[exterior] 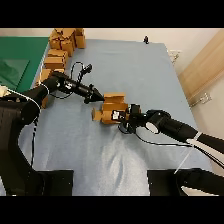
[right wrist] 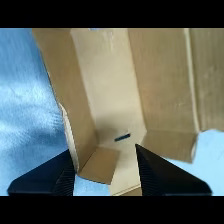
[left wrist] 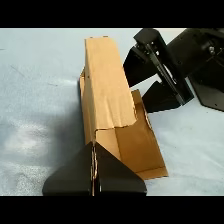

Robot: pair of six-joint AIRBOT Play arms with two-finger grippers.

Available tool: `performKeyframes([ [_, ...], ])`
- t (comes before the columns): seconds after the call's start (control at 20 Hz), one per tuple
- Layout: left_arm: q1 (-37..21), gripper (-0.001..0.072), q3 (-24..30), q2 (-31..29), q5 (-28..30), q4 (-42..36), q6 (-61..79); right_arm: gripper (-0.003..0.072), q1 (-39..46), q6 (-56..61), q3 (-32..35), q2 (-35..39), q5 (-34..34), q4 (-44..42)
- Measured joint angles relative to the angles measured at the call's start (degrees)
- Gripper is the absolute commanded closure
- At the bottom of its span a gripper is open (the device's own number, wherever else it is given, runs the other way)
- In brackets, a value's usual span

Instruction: Fold the box.

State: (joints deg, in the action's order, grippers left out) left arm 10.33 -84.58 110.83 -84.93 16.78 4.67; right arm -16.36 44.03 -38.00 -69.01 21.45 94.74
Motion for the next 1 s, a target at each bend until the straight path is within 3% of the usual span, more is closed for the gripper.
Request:
performKeyframes([
  [0.3,0.0,0.0695,0.0,0.0,-1.7,-0.1,-0.9,0.0128,2.0,-6.1,-1.3,0.0,-0.4,-5.6],
  [0.5,0.0,0.0694,0.0,0.0,-2.4,0.0,-1.7,0.0015,3.6,-10.1,-1.6,0.0,-0.9,-6.6],
  [1.0,0.0,0.0695,0.0,0.0,-2.7,0.5,-3.2,0.0003,4.2,-13.0,-1.7,-0.2,-5.5,-7.1],
])
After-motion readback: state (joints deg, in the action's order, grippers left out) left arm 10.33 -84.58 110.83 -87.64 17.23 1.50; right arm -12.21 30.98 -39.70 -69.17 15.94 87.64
